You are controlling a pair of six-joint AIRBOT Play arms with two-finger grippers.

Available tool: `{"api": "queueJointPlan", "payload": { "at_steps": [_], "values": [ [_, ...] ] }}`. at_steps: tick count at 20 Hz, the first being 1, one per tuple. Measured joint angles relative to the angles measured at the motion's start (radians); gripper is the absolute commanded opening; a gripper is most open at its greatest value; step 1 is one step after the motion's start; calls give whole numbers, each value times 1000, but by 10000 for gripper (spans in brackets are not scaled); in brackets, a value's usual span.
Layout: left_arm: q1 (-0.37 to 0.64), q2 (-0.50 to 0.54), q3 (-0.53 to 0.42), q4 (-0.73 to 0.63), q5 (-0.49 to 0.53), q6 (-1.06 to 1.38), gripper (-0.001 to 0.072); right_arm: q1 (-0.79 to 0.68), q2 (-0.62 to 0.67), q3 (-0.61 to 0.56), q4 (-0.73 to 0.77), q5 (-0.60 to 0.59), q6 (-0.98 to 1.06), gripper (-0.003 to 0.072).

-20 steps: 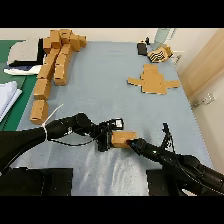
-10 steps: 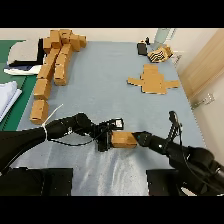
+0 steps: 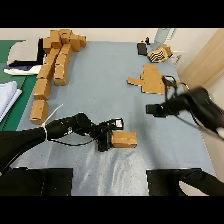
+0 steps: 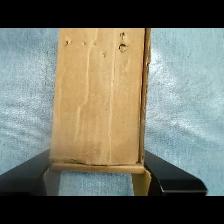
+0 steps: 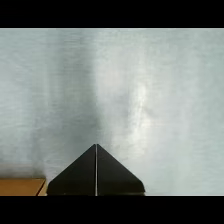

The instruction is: Fold the box.

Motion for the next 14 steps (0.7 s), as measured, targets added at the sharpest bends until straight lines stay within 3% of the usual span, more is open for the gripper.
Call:
{"api": "queueJointPlan", "payload": {
  "at_steps": [3, 5, 14],
  "values": [
    [0, 0, 0, 0, 0, 0, 446, -16, -198, 164, 33, -89, -53, 4],
    [0, 0, 0, 0, 0, 0, 445, -21, -264, 217, 54, -104, -71, 4],
    [0, 1, 5, -15, -1, -3, 445, -28, -336, 276, 78, -120, -93, 4]
  ]
}}
